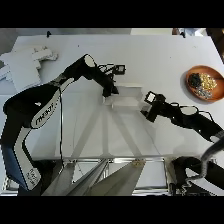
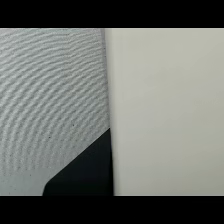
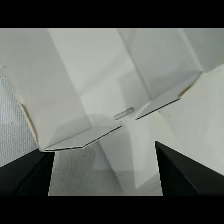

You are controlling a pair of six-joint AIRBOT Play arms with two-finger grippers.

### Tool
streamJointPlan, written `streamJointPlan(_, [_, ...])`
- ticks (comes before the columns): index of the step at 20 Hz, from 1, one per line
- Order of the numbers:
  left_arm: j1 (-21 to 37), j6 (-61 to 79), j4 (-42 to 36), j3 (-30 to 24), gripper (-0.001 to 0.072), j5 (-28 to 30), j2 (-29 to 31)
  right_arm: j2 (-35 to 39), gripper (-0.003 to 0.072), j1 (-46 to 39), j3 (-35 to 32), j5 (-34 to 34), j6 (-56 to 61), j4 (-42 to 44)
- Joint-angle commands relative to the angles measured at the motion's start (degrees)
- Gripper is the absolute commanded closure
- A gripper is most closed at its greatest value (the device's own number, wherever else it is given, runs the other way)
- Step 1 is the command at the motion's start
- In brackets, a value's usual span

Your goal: Fold the box and place the chain.

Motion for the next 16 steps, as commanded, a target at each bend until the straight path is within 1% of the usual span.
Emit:
streamJointPlan(1, [0.0, 0.02, 0.0, 0.04, 0.0692, 0.02, 0.04, -0.11, -0.0005, 0.07, 1.53, 0.13, 0.0, 1.86])
streamJointPlan(5, [0.0, 0.02, 0.0, 0.04, 0.0693, 0.02, 0.04, -0.28, -0.0005, -0.63, 1.92, 1.03, 1.4, 1.86])
streamJointPlan(7, [0.0, 0.02, 0.0, 0.04, 0.0693, 0.02, 0.04, -0.59, -0.0005, -2.29, 2.6, 3.41, 1.46, 1.81])
streamJointPlan(9, [0.0, 0.02, 0.0, 0.04, 0.0693, 0.02, 0.04, -2.34, -0.0005, -3.28, 3.72, 5.4, 1.42, 1.66])
streamJointPlan(12, [0.0, 0.02, 0.0, 0.04, 0.0693, 0.0, 0.04, -6.82, -0.0005, -3.26, 6.49, 10.6, 1.38, -1.11])
streamJointPlan(14, [0.0, 0.02, 0.0, 0.04, 0.0693, 0.02, 0.04, -9.16, -0.0005, -3.28, 8.61, 10.67, 1.36, -1.88])
streamJointPlan(16, [0.0, 0.02, 0.0, 0.04, 0.0693, 0.02, 0.04, -9.99, -0.0005, -3.28, 10.84, 10.62, 1.6, -3.45])
